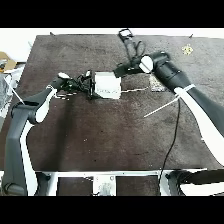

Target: Fold the box and place the chain.

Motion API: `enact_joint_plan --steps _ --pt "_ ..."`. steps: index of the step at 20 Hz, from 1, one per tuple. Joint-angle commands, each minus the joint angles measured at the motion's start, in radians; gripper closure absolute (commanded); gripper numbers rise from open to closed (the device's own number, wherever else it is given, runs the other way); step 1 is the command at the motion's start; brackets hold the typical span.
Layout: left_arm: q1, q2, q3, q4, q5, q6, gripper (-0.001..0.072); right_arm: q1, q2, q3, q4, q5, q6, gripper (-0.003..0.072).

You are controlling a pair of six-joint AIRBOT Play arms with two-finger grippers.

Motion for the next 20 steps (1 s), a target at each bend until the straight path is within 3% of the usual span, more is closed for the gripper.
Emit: enact_joint_plan --steps 1,4,7,20 --pt "0.000 0.000 0.000 0.000 0.000 0.000 0.0580 -0.130 0.029 -0.110 -0.002 0.060 0.129 0.0399" --pt "0.000 0.000 0.000 0.000 0.000 0.000 0.0580 -0.268 0.027 -0.282 0.013 -0.138 0.283 0.0399" --pt "0.000 0.000 0.000 0.000 0.000 0.000 0.0580 -0.367 -0.003 -0.381 0.137 -0.270 0.310 0.0399" --pt "0.000 0.000 0.000 0.000 0.000 0.000 0.0580 -0.340 -0.168 -0.394 0.420 -0.567 0.287 0.0400"
